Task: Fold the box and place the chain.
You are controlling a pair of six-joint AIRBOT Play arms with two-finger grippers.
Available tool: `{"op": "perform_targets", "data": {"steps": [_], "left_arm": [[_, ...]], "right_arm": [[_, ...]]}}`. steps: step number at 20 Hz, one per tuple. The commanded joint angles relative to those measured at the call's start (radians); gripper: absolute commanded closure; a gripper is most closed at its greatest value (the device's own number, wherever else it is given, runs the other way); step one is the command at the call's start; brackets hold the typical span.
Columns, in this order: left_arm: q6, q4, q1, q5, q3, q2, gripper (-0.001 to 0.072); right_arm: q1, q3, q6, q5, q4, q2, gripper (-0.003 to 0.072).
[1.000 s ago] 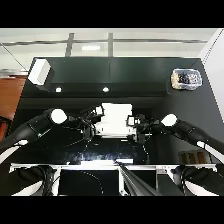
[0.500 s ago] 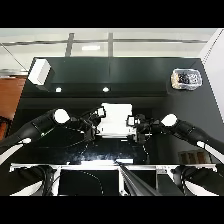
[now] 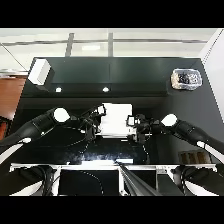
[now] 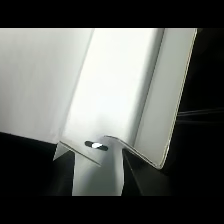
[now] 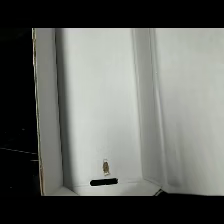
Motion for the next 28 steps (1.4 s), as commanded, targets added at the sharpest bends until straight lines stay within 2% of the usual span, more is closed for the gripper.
{"op": "perform_targets", "data": {"steps": [1, 2, 11, 12, 14, 15, 16, 17, 18, 19, 20, 21, 24, 26, 28], "left_arm": [[0.0, -0.063, -0.016, 0.008, 0.0, -0.015, 0.0398], [0.0, -0.067, -0.023, 0.013, 0.0, -0.021, 0.0437], [0.005, -0.072, -0.035, 0.042, 0.0, -0.026, 0.0434], [0.006, -0.072, -0.036, 0.045, 0.0, -0.026, 0.0412], [0.012, -0.072, -0.035, 0.049, 0.0, -0.026, 0.0231], [0.012, -0.072, -0.035, 0.049, 0.0, -0.026, 0.0259], [0.012, -0.072, -0.035, 0.049, 0.0, -0.026, 0.0394], [0.011, -0.072, -0.035, 0.048, 0.0, -0.026, 0.0434], [0.011, -0.072, -0.035, 0.045, 0.0, -0.025, 0.0436], [0.006, -0.069, -0.033, 0.043, 0.001, -0.021, 0.0499], [-0.001, -0.047, -0.024, 0.027, 0.003, -0.007, 0.0658], [-0.043, -0.002, -0.007, 0.0, 0.009, 0.013, 0.0684], [-0.37, 0.181, 0.113, -0.043, 0.01, 0.135, 0.0684], [-0.64, 0.245, 0.267, -0.095, 0.01, 0.222, 0.0683], [-0.88, 0.248, 0.463, -0.191, 0.006, 0.261, 0.0682]], "right_arm": [[0.0, 0.0, 0.0, 0.0, 0.0, 0.0, 0.0157], [0.0, 0.0, 0.0, 0.0, 0.0, 0.0, 0.0157], [0.0, 0.0, 0.0, 0.0, 0.0, 0.0, 0.0157], [0.0, 0.0, 0.0, 0.0, 0.0, 0.0, 0.0157], [0.0, 0.0, 0.0, 0.0, 0.0, 0.0, 0.0157], [0.0, 0.0, 0.0, 0.0, 0.0, 0.0, 0.0157], [0.0, 0.0, 0.0, 0.0, 0.0, 0.0, 0.0157], [0.0, 0.0, 0.0, 0.0, 0.0, 0.0, 0.0157], [0.0, 0.0, 0.0, 0.0, 0.0, 0.0, 0.0157], [0.0, 0.0, 0.0, 0.0, 0.0, 0.0, 0.0157], [0.0, 0.0, 0.0, 0.0, 0.0, 0.0, 0.0157], [0.0, 0.0, 0.0, 0.0, 0.0, 0.0, 0.0157], [0.0, 0.0, 0.0, 0.0, 0.001, 0.0, 0.0157], [0.0, 0.0, 0.0, 0.0, 0.001, 0.0, 0.0157], [0.0, 0.0, 0.001, 0.0, 0.001, 0.0, 0.0157]]}}
